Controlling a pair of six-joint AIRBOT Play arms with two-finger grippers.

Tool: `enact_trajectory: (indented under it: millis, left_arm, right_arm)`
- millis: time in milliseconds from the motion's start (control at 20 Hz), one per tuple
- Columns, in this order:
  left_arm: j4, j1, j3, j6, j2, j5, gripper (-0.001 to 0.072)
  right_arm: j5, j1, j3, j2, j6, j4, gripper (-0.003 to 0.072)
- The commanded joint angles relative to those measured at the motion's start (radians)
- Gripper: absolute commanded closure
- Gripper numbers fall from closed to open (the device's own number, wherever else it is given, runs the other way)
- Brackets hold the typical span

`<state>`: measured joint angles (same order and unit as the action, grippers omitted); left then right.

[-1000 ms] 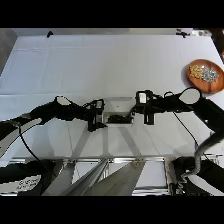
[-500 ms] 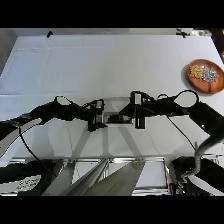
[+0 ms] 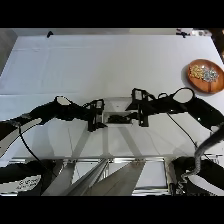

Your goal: Fold the box and place the chain.

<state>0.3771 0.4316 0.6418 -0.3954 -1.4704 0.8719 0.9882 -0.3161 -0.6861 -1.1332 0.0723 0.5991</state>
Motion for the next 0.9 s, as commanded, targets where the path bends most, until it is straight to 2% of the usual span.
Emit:
enact_trajectory:
  millis: [0,100,250,450,850]
  left_arm:
    - [0.0,0.0,0.0,0.0,0.001,0.0,0.0434]
    - [0.0,0.0,0.0,0.0,0.001,0.0,0.0434]
    - [0.0,0.0,0.0,0.0,0.001,0.0,0.0434]
    - [0.0,0.0,0.0,0.0,0.001,0.0,0.0434]
    - [0.0,0.0,0.0,0.0,0.001,0.0,0.0434]
  right_arm:
    - [0.122,0.143,0.0,-0.004,-0.023,0.017,0.0516]
    - [0.138,0.193,0.0,-0.005,-0.024,0.057,0.0515]
    - [0.107,0.181,0.008,-0.005,-0.023,0.168,0.0516]
    - [-0.011,0.114,0.06,-0.01,-0.023,0.177,0.0514]
    - [-0.053,0.023,0.076,-0.075,-0.011,0.179,0.0511]
